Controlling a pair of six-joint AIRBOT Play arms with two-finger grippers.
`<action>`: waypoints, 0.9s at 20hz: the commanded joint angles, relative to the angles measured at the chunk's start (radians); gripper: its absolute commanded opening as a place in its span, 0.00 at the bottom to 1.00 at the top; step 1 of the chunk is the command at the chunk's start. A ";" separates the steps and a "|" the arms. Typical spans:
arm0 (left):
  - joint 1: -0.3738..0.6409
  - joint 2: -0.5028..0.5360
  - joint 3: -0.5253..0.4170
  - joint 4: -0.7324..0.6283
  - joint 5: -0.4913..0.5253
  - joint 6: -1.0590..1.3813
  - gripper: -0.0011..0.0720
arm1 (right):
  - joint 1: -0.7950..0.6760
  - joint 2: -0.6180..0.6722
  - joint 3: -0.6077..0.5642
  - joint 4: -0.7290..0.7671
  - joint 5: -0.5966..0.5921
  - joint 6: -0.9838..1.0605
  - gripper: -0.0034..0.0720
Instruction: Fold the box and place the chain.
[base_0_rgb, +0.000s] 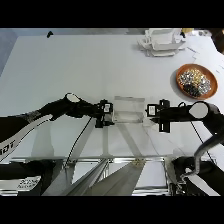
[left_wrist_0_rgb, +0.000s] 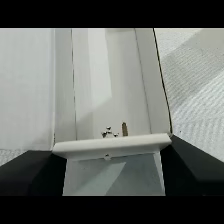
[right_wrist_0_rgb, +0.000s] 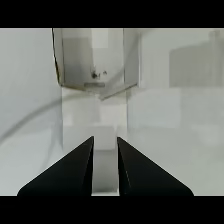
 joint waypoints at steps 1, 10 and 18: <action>0.000 0.000 0.001 0.000 0.000 0.000 0.13 | 0.000 -0.071 -0.001 0.098 -0.033 -0.135 0.18; 0.000 0.000 0.001 0.000 0.000 0.000 0.13 | 0.000 -0.140 -0.038 0.136 -0.060 -0.185 0.18; 0.000 0.000 0.001 0.000 0.000 0.000 0.13 | 0.000 -0.167 -0.043 0.258 -0.088 -0.219 0.11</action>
